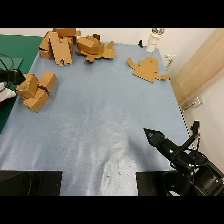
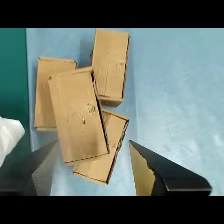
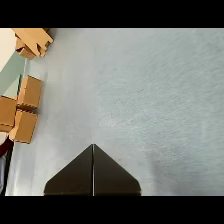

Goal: Fold the box.

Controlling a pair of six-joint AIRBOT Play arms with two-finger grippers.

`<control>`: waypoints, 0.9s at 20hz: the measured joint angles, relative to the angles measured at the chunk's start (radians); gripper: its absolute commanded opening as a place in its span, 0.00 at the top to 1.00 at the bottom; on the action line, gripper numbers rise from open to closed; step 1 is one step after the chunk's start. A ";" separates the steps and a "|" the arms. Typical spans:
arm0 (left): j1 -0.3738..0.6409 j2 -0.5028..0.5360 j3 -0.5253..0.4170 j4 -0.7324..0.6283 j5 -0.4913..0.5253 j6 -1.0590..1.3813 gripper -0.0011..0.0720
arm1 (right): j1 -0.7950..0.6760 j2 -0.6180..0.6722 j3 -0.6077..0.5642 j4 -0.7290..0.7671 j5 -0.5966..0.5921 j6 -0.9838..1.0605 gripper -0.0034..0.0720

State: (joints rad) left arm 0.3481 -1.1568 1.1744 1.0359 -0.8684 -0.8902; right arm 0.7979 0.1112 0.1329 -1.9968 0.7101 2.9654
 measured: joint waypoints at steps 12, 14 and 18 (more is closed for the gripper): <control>-0.563 0.057 0.022 -0.083 -0.164 -0.174 0.97 | 0.004 -0.566 0.254 -0.005 -0.147 -0.294 0.95; -0.661 0.034 -0.015 -0.077 -0.114 -0.234 0.97 | -0.002 -0.745 0.363 -0.006 -0.160 -0.351 0.95; -0.787 -0.036 -0.081 -0.072 -0.049 -0.307 0.97 | -0.023 -1.017 0.508 0.012 -0.167 -0.403 0.95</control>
State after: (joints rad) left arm -0.4389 -1.1931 1.0935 0.9634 -0.9173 -1.1973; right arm 0.7746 -0.9054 0.6411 -1.9846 0.5430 2.5626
